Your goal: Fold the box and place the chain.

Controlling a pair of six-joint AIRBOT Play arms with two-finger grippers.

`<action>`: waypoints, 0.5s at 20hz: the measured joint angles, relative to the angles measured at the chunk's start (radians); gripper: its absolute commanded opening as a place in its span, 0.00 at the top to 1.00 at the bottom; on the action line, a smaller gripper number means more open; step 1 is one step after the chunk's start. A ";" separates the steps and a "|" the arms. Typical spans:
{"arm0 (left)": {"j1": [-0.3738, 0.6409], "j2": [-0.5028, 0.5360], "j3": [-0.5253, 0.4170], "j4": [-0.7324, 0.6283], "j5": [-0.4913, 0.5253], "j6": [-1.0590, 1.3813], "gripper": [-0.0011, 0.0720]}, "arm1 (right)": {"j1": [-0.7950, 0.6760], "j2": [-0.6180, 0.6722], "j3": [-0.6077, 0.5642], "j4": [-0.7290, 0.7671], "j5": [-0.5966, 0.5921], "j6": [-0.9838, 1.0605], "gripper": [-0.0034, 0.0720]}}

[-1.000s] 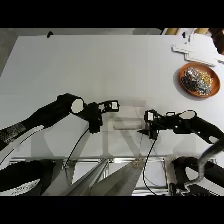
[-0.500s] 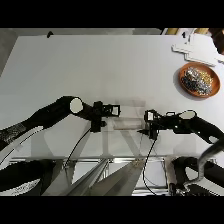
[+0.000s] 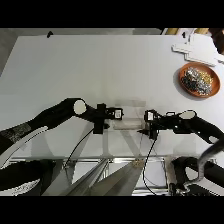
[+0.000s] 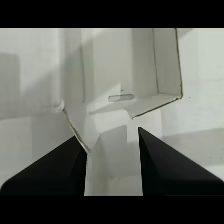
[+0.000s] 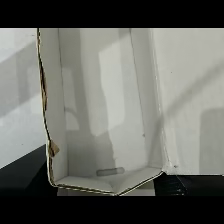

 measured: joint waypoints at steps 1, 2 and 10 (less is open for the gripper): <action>-0.006 -0.005 0.000 -0.008 0.008 0.000 0.63 | 0.000 0.000 0.000 0.000 0.000 0.000 0.41; -0.011 -0.008 0.000 -0.016 0.016 0.001 0.63 | 0.000 0.000 0.000 0.000 0.000 0.000 0.41; -0.031 -0.015 0.000 -0.048 0.065 0.004 0.80 | 0.000 0.000 0.000 0.000 0.000 0.000 0.41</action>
